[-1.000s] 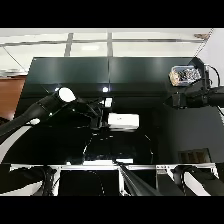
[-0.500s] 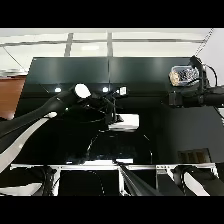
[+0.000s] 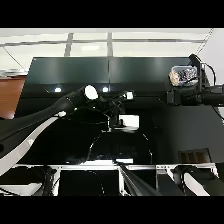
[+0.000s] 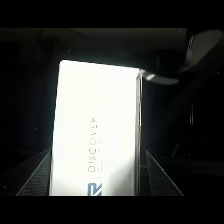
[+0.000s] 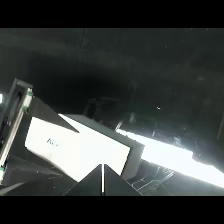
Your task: Fold the box and place the chain.
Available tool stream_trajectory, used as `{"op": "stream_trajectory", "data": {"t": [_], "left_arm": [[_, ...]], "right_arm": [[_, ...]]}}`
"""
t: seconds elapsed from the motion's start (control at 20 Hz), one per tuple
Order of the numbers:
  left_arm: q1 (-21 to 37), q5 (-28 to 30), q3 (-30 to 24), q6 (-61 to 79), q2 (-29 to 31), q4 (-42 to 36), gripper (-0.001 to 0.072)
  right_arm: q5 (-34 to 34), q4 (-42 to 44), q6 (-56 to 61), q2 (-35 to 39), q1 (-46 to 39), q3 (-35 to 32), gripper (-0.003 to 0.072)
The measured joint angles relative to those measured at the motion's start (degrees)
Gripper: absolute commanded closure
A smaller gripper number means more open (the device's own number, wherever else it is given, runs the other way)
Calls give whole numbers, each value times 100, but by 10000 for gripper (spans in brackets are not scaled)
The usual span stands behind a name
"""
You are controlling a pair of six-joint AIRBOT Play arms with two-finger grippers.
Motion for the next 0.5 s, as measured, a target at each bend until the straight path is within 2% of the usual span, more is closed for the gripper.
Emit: {"op": "stream_trajectory", "data": {"t": [0.3,0.5], "left_arm": [[-162,-4,42,-20,-17,387,-3],[-387,278,42,-24,-52,811,-3]], "right_arm": [[-28,-4,0,0,0,0,673],[-59,-57,52,0,0,0,673]]}}
